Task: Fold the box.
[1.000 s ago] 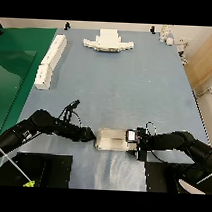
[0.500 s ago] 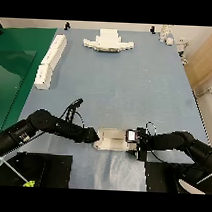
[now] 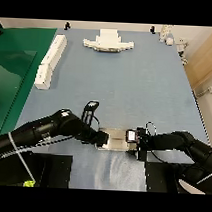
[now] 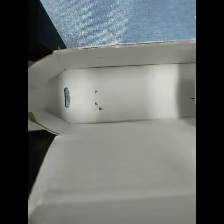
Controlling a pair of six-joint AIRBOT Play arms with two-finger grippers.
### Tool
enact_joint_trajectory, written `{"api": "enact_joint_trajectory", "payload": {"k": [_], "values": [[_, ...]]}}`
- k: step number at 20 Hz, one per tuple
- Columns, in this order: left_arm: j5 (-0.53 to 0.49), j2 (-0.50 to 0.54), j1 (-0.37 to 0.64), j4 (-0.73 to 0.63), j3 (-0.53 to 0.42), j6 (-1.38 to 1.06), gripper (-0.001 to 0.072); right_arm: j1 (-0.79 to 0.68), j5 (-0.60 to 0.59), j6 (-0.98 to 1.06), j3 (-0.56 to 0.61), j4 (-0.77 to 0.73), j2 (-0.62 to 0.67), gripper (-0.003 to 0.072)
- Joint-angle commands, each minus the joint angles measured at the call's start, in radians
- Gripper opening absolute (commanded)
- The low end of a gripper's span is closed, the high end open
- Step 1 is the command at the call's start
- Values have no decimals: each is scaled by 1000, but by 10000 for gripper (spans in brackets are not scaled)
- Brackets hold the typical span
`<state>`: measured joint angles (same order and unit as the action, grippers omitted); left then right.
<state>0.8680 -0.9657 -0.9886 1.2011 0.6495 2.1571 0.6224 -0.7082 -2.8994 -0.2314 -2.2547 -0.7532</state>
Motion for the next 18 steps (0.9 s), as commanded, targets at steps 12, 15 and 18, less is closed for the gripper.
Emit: {"api": "enact_joint_trajectory", "payload": {"k": [12,15,18], "values": [[295,-408,-218,372,327,392,382,0,0,0,0,0,0,538],[293,-442,-221,375,332,407,381,0,1,0,0,0,0,538],[292,-451,-221,389,333,431,381,0,0,0,0,0,0,538]]}}
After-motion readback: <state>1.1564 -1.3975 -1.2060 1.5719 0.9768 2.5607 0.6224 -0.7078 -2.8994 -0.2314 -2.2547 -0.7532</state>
